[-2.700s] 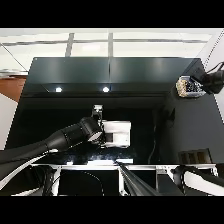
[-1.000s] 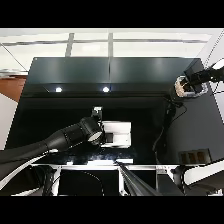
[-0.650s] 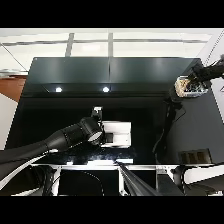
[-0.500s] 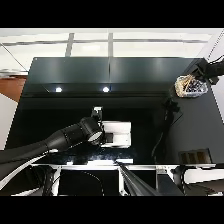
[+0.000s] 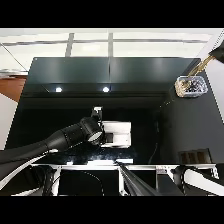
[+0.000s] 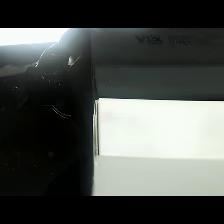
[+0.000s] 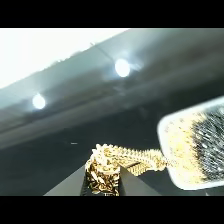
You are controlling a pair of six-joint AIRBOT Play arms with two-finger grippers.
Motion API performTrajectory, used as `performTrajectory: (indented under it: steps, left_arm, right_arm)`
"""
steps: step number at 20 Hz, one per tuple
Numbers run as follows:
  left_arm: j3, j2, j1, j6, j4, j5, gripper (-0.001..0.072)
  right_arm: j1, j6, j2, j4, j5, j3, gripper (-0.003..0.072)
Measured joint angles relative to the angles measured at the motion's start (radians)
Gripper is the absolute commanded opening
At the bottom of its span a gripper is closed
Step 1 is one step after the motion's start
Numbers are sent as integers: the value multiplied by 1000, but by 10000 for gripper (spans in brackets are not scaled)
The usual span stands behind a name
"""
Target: Fold the box and place the chain.
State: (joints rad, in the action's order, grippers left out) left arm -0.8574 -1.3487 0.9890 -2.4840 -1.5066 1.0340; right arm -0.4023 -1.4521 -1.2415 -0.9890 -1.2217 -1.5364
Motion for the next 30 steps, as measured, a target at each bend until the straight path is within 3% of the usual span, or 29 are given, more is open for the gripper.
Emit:
performTrajectory:
  steps: [6, 12, 17, 23, 30]
  left_arm:
    - [0, 0, 0, 0, 1, 0, 31]
    - [0, 0, 0, 0, 1, 0, 31]
    - [0, 0, 0, 0, 1, 2, 31]
    - [0, 0, 0, 0, 1, 3, 30]
    - [0, 0, 0, 0, 1, 3, 31]
  right_arm:
    - [103, 61, 177, 24, -79, 0, 33]
    - [335, 77, 325, -69, -159, 63, 32]
    - [487, 92, 420, -78, -219, 272, 32]
    - [612, 179, 446, 126, -231, 549, 32]
    - [809, 204, 417, 252, -77, 718, 33]
